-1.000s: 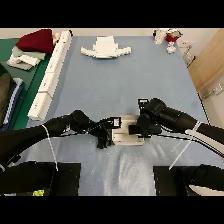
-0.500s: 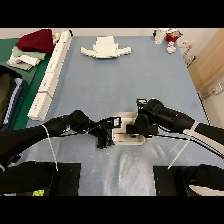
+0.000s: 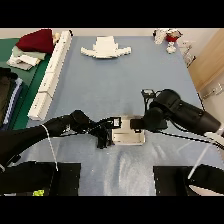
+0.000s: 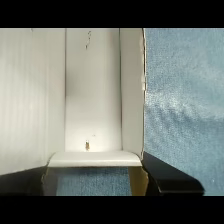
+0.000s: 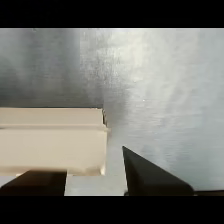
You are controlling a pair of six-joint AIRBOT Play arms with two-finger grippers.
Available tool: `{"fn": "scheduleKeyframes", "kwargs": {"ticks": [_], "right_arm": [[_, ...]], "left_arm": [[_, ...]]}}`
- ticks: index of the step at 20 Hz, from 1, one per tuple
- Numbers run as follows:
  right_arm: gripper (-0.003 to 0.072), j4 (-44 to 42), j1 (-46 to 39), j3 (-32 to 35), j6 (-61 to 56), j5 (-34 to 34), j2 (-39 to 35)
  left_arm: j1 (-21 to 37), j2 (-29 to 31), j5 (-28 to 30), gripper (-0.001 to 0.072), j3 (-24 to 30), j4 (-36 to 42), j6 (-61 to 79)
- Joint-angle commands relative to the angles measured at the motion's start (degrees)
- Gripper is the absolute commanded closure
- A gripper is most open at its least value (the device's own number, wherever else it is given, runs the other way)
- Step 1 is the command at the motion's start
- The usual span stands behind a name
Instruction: Fold the box.
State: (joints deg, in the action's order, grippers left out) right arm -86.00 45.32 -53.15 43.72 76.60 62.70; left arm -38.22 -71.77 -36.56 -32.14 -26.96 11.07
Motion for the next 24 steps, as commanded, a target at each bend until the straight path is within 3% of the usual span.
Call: {"fn": "scheduleKeyframes", "kwargs": {"ticks": [1,3,4,6,7,9,11,13,15,19,24], "right_arm": [[0.0202,7.93,-1.88,-2.1,1.75,5.95,-5.4],[0.0395,8.57,-7.8,-1.68,6.67,8.04,-5.51],[0.0412,7.91,-11.63,-1.11,10.19,7.48,-4.81],[0.0647,6.58,-18.93,-0.09,16.24,3.85,-2.01],[0.0682,4.79,-22.38,0.04,19.5,1.09,-0.17],[0.0682,-5.9,-29.53,0.0,29.18,-6.29,4.39],[0.0683,-27.5,-35.69,-0.28,46.56,-10.34,9.01],[0.0682,-49.24,-39.63,-2.03,63.23,-6.43,13.64],[0.0682,-59.04,-40.19,-5.14,71.63,0.7,17.0],[0.0682,-59.49,-38.38,-8.41,73.96,10.01,18.18],[0.0682,-51.28,-33.16,-7.52,74.42,9.92,16.15]], "left_arm": [[-0.02,-0.04,0.0,0.0239,-0.04,-0.02,0.02],[-0.02,-0.04,0.0,0.0239,-0.04,-0.02,0.02],[-0.02,-0.04,0.0,0.0239,-0.04,-0.02,0.02],[-0.02,-0.04,0.0,0.0239,-0.04,-0.02,0.02],[-0.02,-0.04,-0.02,0.0238,-0.04,-0.02,0.02],[-0.02,-0.04,0.0,0.0239,-0.04,-0.02,0.02],[-0.02,-0.04,0.0,0.0239,-0.04,-0.02,0.02],[-0.02,-0.04,0.0,0.0239,-0.04,-0.02,0.02],[-0.02,-0.04,-0.02,0.0239,-0.04,-0.02,0.02],[-0.02,-0.04,0.0,0.0239,-0.04,-0.02,0.02],[-0.02,-0.04,0.0,0.0239,-0.04,-0.02,0.02]]}}
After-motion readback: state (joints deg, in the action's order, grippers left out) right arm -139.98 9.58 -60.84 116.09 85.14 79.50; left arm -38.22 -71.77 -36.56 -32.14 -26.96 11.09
